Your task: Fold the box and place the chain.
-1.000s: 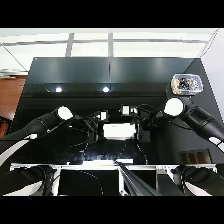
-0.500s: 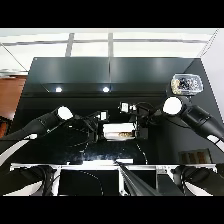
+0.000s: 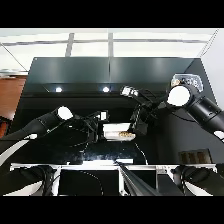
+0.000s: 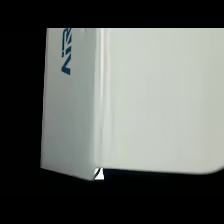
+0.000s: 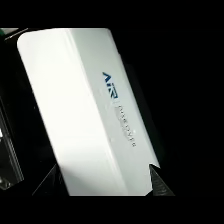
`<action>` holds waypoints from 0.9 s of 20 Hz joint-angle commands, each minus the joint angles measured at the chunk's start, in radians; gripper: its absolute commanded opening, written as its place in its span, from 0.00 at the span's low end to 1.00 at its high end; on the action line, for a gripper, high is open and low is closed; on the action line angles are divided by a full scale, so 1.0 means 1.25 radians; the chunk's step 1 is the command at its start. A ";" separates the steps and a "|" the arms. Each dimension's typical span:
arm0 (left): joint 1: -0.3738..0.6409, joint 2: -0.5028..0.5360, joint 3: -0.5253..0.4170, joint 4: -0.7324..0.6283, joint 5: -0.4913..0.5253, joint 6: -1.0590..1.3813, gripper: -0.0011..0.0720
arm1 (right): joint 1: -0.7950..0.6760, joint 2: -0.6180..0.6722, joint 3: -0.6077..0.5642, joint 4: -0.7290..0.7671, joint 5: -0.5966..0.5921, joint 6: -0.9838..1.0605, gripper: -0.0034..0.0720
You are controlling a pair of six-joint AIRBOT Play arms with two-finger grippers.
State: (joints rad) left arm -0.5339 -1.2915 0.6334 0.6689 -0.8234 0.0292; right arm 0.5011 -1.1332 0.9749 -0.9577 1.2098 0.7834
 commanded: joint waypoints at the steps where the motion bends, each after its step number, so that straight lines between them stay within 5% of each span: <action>1: -0.001 0.000 0.000 0.000 0.000 0.000 0.52 | -0.041 -0.018 0.006 0.041 -0.020 0.022 0.97; 18: -0.001 0.000 0.000 0.000 0.000 0.000 0.52 | -0.005 -0.050 -0.055 -0.003 0.049 -0.147 0.98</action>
State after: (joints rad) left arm -0.5339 -1.2915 0.6334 0.6693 -0.8234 0.0292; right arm 0.4877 -1.1946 0.9272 -0.9489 1.2739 0.6315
